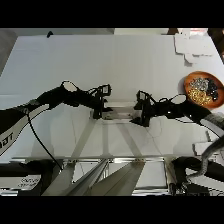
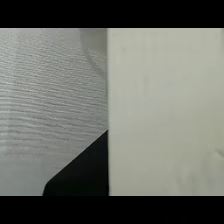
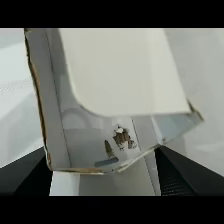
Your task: Fold the box and place the chain.
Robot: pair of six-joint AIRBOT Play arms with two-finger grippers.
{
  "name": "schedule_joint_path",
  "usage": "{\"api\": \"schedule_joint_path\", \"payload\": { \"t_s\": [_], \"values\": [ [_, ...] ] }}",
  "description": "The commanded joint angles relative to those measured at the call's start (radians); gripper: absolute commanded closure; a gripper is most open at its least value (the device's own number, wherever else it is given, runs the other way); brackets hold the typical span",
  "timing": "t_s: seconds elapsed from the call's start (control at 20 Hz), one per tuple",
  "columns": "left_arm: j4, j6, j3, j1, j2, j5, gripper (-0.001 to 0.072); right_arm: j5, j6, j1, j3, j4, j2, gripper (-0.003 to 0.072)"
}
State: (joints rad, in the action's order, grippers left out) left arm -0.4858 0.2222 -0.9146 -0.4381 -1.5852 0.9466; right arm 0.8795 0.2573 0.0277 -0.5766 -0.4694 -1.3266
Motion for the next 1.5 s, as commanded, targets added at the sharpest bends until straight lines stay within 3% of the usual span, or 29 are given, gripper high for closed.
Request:
{"api": "schedule_joint_path", "payload": {
  "t_s": [0.0, 0.15, 0.7, 1.45],
  "values": [
    [0.0, 0.002, 0.0, 0.0, -0.001, 0.0, 0.0701, 0.023, 0.041, -0.042, -0.004, 0.024, -0.013, 0.0021],
    [0.0, 0.002, 0.0, 0.0, -0.001, 0.0, 0.0701, 0.065, 0.067, -0.042, -0.022, 0.099, -0.063, 0.0021],
    [0.0, 0.001, 0.0, 0.0, -0.001, 0.0, 0.0701, 0.148, 0.093, -0.04, -0.094, 0.088, -0.172, 0.0021],
    [0.0, 0.002, 0.0, 0.0, -0.001, 0.0, 0.0701, 0.14, 0.137, 0.019, -0.101, 0.028, -0.208, 0.0021]
  ]
}}
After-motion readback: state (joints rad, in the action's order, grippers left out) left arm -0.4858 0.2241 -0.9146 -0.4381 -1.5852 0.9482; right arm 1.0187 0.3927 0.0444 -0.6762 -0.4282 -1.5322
